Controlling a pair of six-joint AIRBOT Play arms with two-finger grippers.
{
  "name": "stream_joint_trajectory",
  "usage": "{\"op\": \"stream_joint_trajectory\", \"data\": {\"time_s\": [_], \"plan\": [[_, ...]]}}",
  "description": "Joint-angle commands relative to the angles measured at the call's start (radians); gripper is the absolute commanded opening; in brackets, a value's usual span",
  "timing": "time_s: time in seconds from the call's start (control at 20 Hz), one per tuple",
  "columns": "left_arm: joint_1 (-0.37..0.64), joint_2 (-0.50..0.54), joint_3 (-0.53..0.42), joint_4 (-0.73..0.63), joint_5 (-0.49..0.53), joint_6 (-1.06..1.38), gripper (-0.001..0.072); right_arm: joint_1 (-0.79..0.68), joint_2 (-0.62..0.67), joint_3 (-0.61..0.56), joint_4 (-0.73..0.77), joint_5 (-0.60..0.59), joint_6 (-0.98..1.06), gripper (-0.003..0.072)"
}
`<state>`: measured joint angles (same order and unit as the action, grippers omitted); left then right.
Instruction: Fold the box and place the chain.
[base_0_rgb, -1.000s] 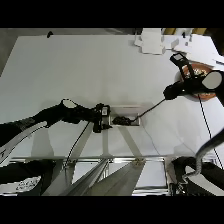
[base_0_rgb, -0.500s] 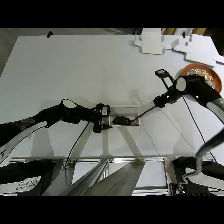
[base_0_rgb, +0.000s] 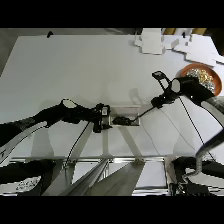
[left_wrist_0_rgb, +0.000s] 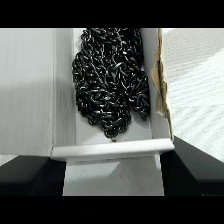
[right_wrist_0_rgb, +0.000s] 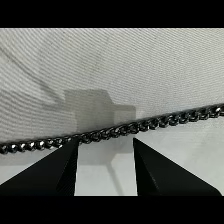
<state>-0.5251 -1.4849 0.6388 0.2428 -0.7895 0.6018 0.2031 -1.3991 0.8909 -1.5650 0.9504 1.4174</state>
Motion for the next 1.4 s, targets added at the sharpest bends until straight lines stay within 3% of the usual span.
{"op": "stream_joint_trajectory", "data": {"time_s": [0.0, 0.15, 0.35, 0.5, 0.75, 1.05, 1.35], "plan": [[0.000, 0.000, 0.001, 0.000, 0.000, 0.000, 0.0150, 0.001, -0.008, 0.000, -0.002, -0.005, 0.027, 0.0334], [0.000, 0.000, 0.001, 0.000, 0.000, 0.000, 0.0150, 0.001, -0.036, 0.000, -0.002, -0.001, 0.049, 0.0327], [0.000, 0.000, 0.001, 0.000, 0.000, 0.000, 0.0150, 0.002, -0.027, 0.000, -0.003, 0.027, 0.020, 0.0022], [0.000, 0.000, 0.001, 0.000, 0.000, 0.000, 0.0150, 0.002, 0.034, 0.000, -0.006, 0.060, 0.011, 0.0020], [0.000, 0.000, 0.001, 0.000, 0.000, 0.000, 0.0150, 0.048, 0.267, 0.000, 0.014, 0.164, -0.005, 0.0020], [0.000, 0.000, 0.001, 0.000, 0.000, 0.000, 0.0150, 0.234, 0.526, 0.000, 0.223, 0.216, -0.023, 0.0021], [0.000, 0.000, 0.001, 0.000, 0.000, 0.000, 0.0150, 0.357, 0.585, 0.000, 0.403, 0.204, -0.023, 0.0021]]}}
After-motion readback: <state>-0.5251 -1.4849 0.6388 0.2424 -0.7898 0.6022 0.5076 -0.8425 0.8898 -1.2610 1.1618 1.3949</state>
